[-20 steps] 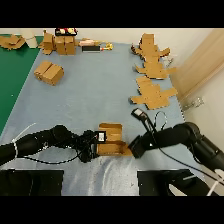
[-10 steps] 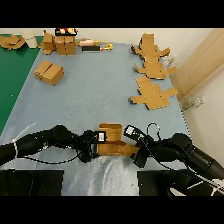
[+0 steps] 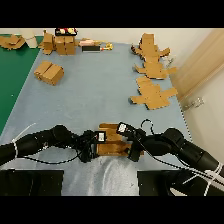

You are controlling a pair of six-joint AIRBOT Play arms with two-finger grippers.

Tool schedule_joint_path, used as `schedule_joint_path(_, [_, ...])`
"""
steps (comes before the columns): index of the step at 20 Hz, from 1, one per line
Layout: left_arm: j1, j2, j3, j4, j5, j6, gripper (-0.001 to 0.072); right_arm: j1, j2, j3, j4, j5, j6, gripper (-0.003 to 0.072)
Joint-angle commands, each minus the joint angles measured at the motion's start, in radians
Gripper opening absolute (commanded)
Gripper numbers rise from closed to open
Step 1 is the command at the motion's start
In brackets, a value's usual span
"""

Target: Fold the box.

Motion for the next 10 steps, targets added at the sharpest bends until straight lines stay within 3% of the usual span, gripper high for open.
schedule_joint_path(1, [0.000, 0.000, 0.000, 0.000, 0.000, 0.000, 0.0362, 0.000, -0.033, 0.005, 0.017, 0.039, -0.036, 0.0388])
schedule_joint_path(2, [0.000, 0.000, 0.000, 0.000, 0.000, 0.000, 0.0362, 0.007, -0.035, 0.005, 0.031, 0.038, -0.067, 0.0282])
schedule_joint_path(3, [0.000, 0.000, 0.000, 0.000, 0.000, 0.000, 0.0362, 0.018, -0.034, 0.005, 0.047, 0.035, -0.095, 0.0278])
schedule_joint_path(5, [0.000, 0.000, 0.000, 0.000, 0.000, 0.000, 0.0362, 0.037, -0.034, 0.005, 0.055, 0.017, -0.102, 0.0152])
schedule_joint_path(10, [0.000, 0.000, 0.000, 0.000, 0.000, 0.000, 0.0362, 0.053, -0.033, 0.005, 0.092, 0.014, -0.140, 0.0118])
